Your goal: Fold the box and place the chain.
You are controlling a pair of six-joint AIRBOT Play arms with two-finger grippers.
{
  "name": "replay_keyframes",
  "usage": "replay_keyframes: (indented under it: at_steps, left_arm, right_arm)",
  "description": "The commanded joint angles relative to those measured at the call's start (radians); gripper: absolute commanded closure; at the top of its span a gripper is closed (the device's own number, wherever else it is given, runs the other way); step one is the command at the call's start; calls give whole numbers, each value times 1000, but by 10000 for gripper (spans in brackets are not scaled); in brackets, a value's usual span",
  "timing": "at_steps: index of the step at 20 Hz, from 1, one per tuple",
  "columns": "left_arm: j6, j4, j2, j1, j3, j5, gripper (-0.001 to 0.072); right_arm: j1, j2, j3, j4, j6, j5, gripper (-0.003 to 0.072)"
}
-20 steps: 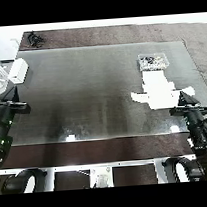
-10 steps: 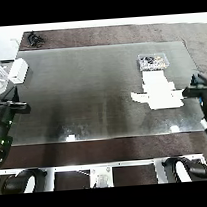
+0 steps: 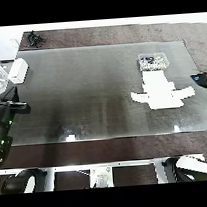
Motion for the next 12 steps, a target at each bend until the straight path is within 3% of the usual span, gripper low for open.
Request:
replay_keyframes:
  at_steps: [1, 3, 8, 10, 11, 12]
  left_arm:
    - [0, 0, 0, 1, 0, 0, 690]
    - [0, 0, 0, 1, 0, 0, 690]
    - [0, 0, 0, 1, 0, 0, 690]
    - [0, 0, 0, 1, 0, 0, 690]
    - [0, 0, 0, 1, 0, 0, 690]
    - [0, 0, 0, 1, 0, 0, 690]
  right_arm:
    - [-95, -164, 214, -184, 147, 180, 441]
    - [-90, -264, 382, -306, 204, 262, 444]
    - [-63, -548, 796, -467, 279, 610, 443]
    - [-38, -602, 863, -477, 294, 616, 438]
    - [-20, -614, 863, -478, 321, 607, 277]
    - [0, -626, 864, -486, 322, 606, 187]
